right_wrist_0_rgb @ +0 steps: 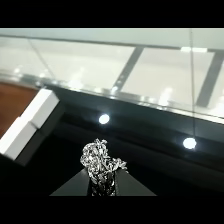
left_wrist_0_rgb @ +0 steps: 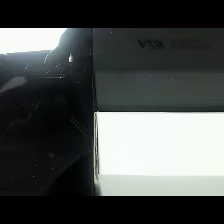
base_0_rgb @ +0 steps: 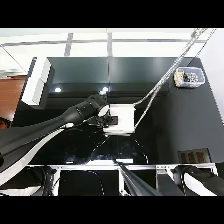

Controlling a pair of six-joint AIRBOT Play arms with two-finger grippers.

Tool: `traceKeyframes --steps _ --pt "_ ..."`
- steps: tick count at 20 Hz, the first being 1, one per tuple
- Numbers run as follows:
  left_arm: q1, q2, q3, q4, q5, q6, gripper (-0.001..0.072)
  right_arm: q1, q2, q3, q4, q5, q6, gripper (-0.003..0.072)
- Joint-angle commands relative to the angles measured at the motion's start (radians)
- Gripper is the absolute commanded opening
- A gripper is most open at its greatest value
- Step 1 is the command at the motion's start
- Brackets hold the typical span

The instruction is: Fold the box and place the chain.

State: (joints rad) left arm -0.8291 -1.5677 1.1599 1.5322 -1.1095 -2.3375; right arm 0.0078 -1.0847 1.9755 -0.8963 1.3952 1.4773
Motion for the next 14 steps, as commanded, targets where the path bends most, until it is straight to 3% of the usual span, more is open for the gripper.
traceKeyframes --steps 1,14 --pt "0.000 0.000 0.000 0.000 -0.002 0.000 0.0027 0.070 0.003 0.000 0.009 0.057 0.002 0.0013" --pt "0.000 0.000 0.000 0.000 -0.001 0.000 0.0027 0.169 0.003 0.000 0.015 0.122 0.008 0.0013"
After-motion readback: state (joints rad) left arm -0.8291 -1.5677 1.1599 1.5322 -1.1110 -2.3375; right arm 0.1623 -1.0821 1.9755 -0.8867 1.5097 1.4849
